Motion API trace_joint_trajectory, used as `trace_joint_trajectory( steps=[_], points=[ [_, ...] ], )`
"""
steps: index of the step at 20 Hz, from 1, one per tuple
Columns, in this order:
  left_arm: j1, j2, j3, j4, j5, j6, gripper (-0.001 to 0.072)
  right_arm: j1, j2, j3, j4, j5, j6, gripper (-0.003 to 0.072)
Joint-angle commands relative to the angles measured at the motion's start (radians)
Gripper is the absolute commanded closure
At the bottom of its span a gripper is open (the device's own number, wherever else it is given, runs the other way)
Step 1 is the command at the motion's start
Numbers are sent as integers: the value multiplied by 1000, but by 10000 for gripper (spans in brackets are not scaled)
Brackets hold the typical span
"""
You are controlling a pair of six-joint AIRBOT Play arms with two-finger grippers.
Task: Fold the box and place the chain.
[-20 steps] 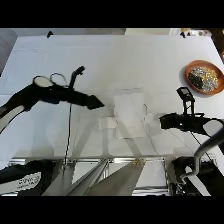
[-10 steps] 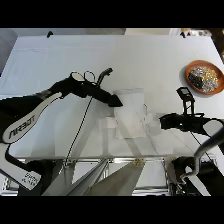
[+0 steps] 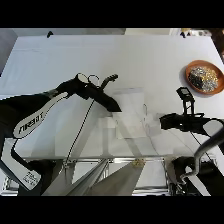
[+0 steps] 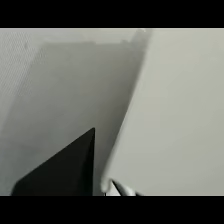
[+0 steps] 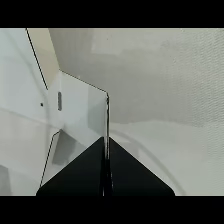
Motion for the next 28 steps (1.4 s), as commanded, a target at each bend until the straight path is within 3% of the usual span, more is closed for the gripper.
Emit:
trace_joint_trajectory(
  steps=[1,2,7,9,11,18,23,26,28],
  points=[
    [15,14,2,23,-14,63,629,1,1,0,0,13,0,669],
    [19,23,2,22,-14,98,707,1,1,0,0,16,0,669],
    [6,66,2,7,22,311,705,1,1,0,2,18,0,663],
    [-10,76,2,8,34,356,705,1,1,1,19,18,0,451],
    [-27,94,2,16,53,355,708,1,3,16,28,22,0,323],
    [-51,306,-39,274,74,229,717,1,72,237,13,165,-8,323],
    [-60,534,-299,182,126,367,715,1,163,253,20,218,-8,323],
    [-60,543,-420,57,134,529,710,1,171,253,45,258,-7,324],
    [-64,526,-435,36,196,585,710,1,171,253,61,261,-8,324]
  ],
)
